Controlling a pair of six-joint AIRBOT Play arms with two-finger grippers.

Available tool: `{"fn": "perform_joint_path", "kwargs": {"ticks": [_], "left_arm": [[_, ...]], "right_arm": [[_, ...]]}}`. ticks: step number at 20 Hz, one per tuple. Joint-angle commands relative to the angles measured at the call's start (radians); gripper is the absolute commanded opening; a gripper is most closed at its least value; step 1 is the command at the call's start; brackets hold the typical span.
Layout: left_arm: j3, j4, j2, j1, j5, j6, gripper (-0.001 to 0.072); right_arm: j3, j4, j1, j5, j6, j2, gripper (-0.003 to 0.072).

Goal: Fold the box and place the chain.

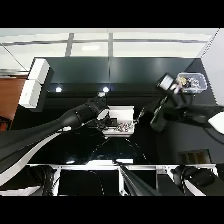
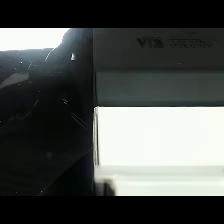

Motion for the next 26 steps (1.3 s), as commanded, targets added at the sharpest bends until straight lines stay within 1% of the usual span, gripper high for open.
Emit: {"fn": "perform_joint_path", "kwargs": {"ticks": [1, 5, 8, 11, 14, 17, 20, 21, 22, 25, 26], "left_arm": [[0.000, 0.000, 0.000, 0.000, 0.000, 0.000, 0.0029], [0.000, 0.000, 0.000, 0.000, 0.000, 0.000, 0.0029], [0.000, 0.000, 0.000, 0.000, 0.000, 0.000, 0.0029], [0.000, 0.000, 0.000, 0.000, 0.000, 0.000, 0.0029], [0.000, 0.000, 0.000, 0.000, 0.000, 0.000, 0.0029], [0.000, 0.000, 0.000, 0.000, 0.000, 0.000, 0.0029], [0.000, 0.000, 0.000, 0.000, 0.000, 0.000, 0.0029], [0.000, 0.000, 0.000, 0.000, 0.000, 0.000, 0.0029], [0.000, 0.000, 0.000, 0.000, 0.000, 0.000, 0.0029], [0.000, 0.000, 0.000, 0.000, 0.000, 0.000, 0.0029], [0.000, 0.000, 0.000, 0.000, 0.000, 0.000, 0.0029]], "right_arm": [[0.166, 0.032, 0.001, 0.043, 0.106, 0.023, 0.0015], [0.246, 0.203, 0.001, -0.039, 0.106, 0.022, 0.0015], [0.254, 0.300, 0.001, -0.077, 0.106, 0.022, 0.0015], [0.262, 0.412, 0.001, -0.142, 0.080, 0.022, 0.0015], [0.268, 0.427, 0.001, -0.160, 0.079, 0.022, 0.0015], [0.278, 0.496, 0.001, -0.177, 0.071, 0.022, 0.0015], [0.300, 0.500, 0.001, -0.183, 0.070, 0.021, 0.0015], [0.299, 0.491, 0.001, -0.167, 0.087, 0.016, 0.0015], [0.299, 0.486, 0.001, -0.127, 0.103, 0.003, 0.0015], [0.278, 0.481, 0.001, 0.027, 0.121, -0.065, 0.0015], [0.259, 0.455, 0.002, 0.065, 0.131, -0.090, 0.0015]]}}
